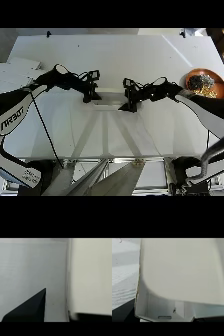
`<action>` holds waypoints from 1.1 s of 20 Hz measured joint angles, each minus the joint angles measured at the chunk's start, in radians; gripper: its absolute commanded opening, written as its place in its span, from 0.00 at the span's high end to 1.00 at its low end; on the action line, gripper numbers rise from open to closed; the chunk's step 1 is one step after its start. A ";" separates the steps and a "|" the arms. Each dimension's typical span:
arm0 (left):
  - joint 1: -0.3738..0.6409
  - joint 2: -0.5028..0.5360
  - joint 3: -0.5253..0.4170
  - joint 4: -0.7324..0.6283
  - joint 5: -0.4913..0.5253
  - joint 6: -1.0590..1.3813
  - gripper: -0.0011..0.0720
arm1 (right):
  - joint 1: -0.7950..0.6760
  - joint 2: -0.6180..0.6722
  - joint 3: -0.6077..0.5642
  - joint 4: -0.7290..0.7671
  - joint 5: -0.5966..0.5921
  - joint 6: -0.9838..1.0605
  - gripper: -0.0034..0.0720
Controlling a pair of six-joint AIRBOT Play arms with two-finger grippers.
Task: Fold the box and place the chain.
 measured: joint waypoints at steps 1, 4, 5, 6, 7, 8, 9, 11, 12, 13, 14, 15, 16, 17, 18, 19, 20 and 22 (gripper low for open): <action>0.001 0.000 0.000 -0.005 0.000 0.000 0.54 | 0.000 0.000 0.000 0.002 -0.002 0.001 0.27; 0.002 0.003 0.000 -0.009 -0.010 0.001 0.51 | 0.000 0.000 0.000 0.002 -0.005 0.001 0.27; 0.005 0.006 0.000 -0.009 -0.013 0.002 0.50 | 0.000 0.000 0.000 0.002 -0.006 0.001 0.27; 0.011 0.013 0.000 -0.010 -0.016 0.002 0.50 | 0.000 0.000 0.000 0.003 -0.007 0.001 0.27; 0.019 0.022 0.000 -0.013 -0.021 0.002 0.50 | 0.000 0.000 0.000 0.003 -0.007 0.001 0.27; 0.032 0.033 0.000 -0.019 -0.025 0.002 0.50 | 0.000 0.000 0.000 0.003 -0.008 0.001 0.27; 0.048 0.046 0.000 -0.020 -0.029 0.002 0.50 | 0.000 0.000 0.000 0.005 -0.011 0.004 0.27; 0.089 0.078 0.000 -0.027 -0.040 0.002 0.51 | 0.000 0.000 0.001 0.006 -0.013 0.004 0.27; 0.112 0.095 0.000 -0.028 -0.049 0.002 0.60 | 0.000 0.000 0.001 0.003 -0.011 0.002 0.27; 0.138 0.111 0.000 -0.027 -0.066 0.002 0.81 | 0.000 0.000 0.001 0.003 -0.010 0.001 0.27; 0.160 0.127 0.000 -0.022 -0.095 0.002 0.97 | 0.000 0.000 0.001 0.003 -0.010 0.001 0.27; 0.180 0.145 -0.002 -0.017 -0.128 0.004 0.98 | 0.000 0.000 0.001 0.003 -0.010 0.001 0.27; 0.196 0.163 -0.008 -0.009 -0.162 0.003 0.98 | 0.000 0.000 0.001 0.003 -0.010 0.001 0.27; 0.209 0.183 -0.019 -0.001 -0.188 0.007 0.98 | 0.000 0.000 0.001 0.003 -0.010 0.001 0.27; 0.213 0.205 -0.034 0.000 -0.222 0.015 0.98 | 0.000 0.000 0.001 0.003 -0.010 0.001 0.27; 0.212 0.222 -0.050 0.002 -0.248 0.026 0.98 | 0.000 0.000 0.001 0.003 -0.010 0.001 0.27; 0.207 0.236 -0.067 0.005 -0.269 0.041 0.98 | 0.000 0.000 0.001 0.003 -0.010 0.001 0.27; 0.181 0.254 -0.095 0.008 -0.302 0.063 0.98 | 0.000 0.000 0.001 0.003 -0.010 0.002 0.27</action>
